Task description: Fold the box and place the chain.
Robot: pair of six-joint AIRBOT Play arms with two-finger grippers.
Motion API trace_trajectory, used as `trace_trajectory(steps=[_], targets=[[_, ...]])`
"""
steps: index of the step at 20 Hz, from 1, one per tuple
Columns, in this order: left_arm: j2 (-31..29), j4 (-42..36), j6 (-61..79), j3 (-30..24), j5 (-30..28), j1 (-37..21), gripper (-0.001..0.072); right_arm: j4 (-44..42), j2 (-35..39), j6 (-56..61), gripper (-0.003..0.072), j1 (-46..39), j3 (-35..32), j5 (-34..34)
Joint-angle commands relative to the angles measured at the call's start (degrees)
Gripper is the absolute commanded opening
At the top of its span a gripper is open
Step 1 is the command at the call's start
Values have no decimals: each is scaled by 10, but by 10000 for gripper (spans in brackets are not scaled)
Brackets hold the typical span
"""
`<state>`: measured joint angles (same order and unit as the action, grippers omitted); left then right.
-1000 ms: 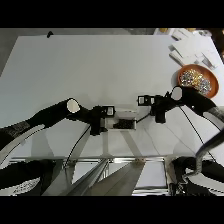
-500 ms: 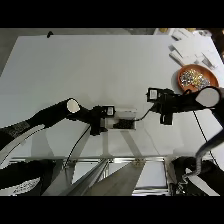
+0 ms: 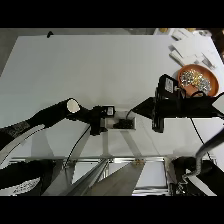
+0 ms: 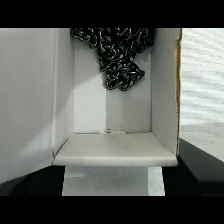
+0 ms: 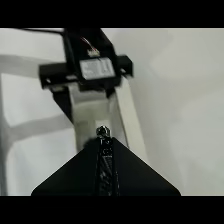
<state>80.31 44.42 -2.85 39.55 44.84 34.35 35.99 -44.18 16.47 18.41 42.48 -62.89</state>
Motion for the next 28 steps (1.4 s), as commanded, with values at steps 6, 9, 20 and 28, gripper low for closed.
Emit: trace_trajectory(steps=[6, 9, 20, 28], targets=[[0, 0, 0, 0, 0, 0, 134, 90, -60, 58, 81, 65, 1, 50], [0, 0, 0, 0, 0, 0, 134, 86, -108, 56, 138, 66, 4, 70], [0, 0, 0, 0, 0, 0, 134, 156, -306, 148, 17, 66, 173, -43], [0, 0, 0, 0, 0, 0, 134, 166, -327, 130, 182, 126, 166, -68]])
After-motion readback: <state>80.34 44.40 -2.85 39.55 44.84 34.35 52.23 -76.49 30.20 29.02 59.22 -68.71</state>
